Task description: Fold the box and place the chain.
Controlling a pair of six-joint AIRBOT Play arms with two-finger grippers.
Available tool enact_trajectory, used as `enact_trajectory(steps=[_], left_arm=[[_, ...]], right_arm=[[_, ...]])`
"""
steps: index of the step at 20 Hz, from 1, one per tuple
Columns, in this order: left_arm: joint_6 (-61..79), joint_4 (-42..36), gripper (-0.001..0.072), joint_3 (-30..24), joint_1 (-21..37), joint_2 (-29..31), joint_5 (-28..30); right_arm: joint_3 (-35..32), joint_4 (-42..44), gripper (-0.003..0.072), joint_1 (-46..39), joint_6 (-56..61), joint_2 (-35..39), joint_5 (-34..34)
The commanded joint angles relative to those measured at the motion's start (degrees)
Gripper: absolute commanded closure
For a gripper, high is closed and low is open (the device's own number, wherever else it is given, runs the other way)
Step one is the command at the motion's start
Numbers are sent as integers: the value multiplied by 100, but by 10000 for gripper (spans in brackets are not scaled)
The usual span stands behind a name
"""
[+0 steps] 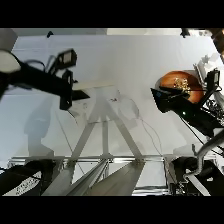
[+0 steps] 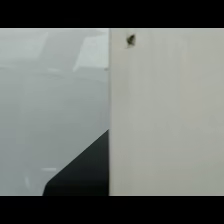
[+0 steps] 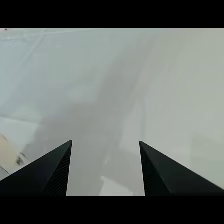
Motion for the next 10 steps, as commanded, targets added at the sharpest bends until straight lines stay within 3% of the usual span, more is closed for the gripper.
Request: enact_trajectory(steps=[1,3,7,10], left_arm=[[1019,-413,706,-1202,15,-17,1156],[1528,-479,706,-1257,15,-304,1585],[1718,-1676,706,-1255,15,-758,2269],[2068,-2098,709,-1222,15,-1104,2208]], right_arm=[[4,-229,229,4,2,48,13],[7,-367,229,4,2,48,15],[7,-501,229,4,2,48,13],[7,-505,229,4,2,48,13]])
